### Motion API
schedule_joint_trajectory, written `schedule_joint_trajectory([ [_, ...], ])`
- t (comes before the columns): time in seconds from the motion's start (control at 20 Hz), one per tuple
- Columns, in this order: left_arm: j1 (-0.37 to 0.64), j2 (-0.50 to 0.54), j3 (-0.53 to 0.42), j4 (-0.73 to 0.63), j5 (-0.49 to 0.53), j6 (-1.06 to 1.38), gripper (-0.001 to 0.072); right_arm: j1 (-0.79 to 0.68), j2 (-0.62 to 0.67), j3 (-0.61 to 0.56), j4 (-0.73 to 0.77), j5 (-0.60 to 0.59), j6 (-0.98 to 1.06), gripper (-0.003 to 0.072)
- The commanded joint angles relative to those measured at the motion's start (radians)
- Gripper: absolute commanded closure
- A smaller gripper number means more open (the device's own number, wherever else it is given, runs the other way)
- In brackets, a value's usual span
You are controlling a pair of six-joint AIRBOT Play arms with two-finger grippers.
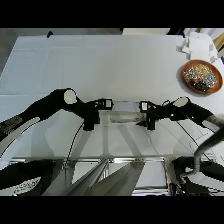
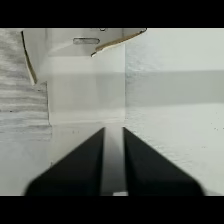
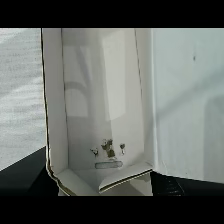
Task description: Fold the box and place the chain.
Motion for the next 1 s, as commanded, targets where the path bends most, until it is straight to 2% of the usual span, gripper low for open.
schedule_joint_trajectory([
  [0.0,0.000,-0.001,-0.008,-0.008,0.079,0.095,0.0414,0.000,0.000,0.000,0.000,0.000,0.000,0.0291],
  [0.3,-0.013,-0.002,-0.008,-0.054,0.257,0.268,0.0415,0.000,0.000,0.000,0.000,0.000,0.000,0.0291],
  [0.75,-0.083,-0.043,-0.008,-0.047,0.300,0.356,0.0419,0.000,0.000,0.000,0.000,0.000,0.000,0.0291],
  [0.95,-0.095,-0.047,-0.008,-0.053,0.216,0.335,0.0459,0.000,0.001,0.000,0.000,0.000,0.000,0.0291],
])
